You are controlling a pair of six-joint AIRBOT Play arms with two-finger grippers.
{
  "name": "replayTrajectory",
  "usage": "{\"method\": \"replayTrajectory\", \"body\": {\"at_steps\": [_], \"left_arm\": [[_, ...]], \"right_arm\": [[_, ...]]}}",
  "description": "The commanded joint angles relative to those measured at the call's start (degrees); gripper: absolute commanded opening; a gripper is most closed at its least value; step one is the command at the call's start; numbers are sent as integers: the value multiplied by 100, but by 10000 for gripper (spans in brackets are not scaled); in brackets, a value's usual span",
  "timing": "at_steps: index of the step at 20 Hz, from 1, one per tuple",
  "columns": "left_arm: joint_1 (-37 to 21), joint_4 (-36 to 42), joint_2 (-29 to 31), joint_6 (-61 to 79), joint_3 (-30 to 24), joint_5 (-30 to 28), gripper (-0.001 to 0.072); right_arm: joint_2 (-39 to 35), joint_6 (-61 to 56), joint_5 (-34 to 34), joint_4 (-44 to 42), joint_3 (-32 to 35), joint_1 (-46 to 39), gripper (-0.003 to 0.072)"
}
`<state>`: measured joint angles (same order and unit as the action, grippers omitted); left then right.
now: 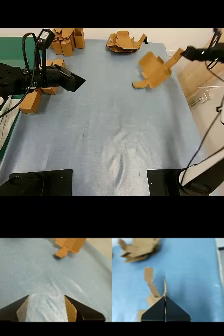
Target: Fold the box.
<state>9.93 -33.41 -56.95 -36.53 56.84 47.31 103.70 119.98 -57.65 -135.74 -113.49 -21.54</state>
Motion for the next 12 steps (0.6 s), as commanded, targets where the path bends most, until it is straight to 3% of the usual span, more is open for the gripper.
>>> {"method": "replayTrajectory", "body": {"at_steps": [1,2,4,7,9,10,12], "left_arm": [[-39,-2,33,-354,4,-177,685],[-83,-24,59,-404,4,-164,685],[-271,-87,166,-581,4,-122,685],[-743,-201,330,-852,4,125,685],[-1073,-216,365,-850,2,446,685],[-1207,-232,358,-848,2,619,685],[-1375,-306,326,-848,-2,866,685]], "right_arm": [[-1593,-238,-221,-293,1338,442,-1],[-2041,-275,-35,-634,1993,612,-1],[-3084,24,1145,-1875,3687,1051,-1],[-4640,188,4054,-3163,6234,2144,-2],[-5407,-280,5611,-3169,7410,3045,-2],[-5639,-315,5980,-3097,7807,3432,-2],[-5698,-313,5652,-3049,8183,3799,-2]]}}
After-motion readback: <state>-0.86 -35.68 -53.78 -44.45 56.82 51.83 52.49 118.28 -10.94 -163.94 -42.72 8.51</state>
